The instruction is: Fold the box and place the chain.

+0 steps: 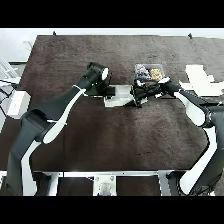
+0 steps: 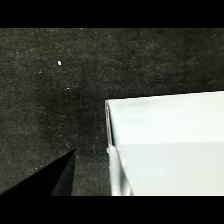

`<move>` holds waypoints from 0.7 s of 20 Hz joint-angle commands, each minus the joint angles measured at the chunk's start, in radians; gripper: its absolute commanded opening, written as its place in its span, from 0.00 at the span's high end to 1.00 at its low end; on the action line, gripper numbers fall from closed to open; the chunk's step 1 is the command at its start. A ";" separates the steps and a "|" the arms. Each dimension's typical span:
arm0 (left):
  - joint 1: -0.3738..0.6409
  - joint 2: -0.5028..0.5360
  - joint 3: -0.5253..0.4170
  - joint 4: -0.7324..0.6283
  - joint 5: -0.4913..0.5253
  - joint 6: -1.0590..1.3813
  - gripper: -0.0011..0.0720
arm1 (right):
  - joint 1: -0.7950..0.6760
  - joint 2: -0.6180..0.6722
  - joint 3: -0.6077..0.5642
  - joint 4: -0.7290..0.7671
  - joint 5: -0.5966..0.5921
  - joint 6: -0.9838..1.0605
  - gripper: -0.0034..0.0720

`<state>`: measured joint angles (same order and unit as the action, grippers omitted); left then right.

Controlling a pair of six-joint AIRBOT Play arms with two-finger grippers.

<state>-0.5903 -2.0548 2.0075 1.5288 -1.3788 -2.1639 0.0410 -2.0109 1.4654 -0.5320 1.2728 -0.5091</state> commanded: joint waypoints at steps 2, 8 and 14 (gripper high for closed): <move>0.000 -0.026 0.039 0.025 -0.047 0.003 0.42 | -0.001 0.000 0.000 0.000 0.000 0.000 0.28; 0.000 -0.026 0.039 0.048 -0.042 0.046 0.79 | -0.001 0.000 0.000 0.000 0.000 0.000 0.28; 0.000 -0.026 0.039 0.062 -0.034 0.071 0.82 | -0.001 0.000 0.000 0.000 0.000 0.000 0.28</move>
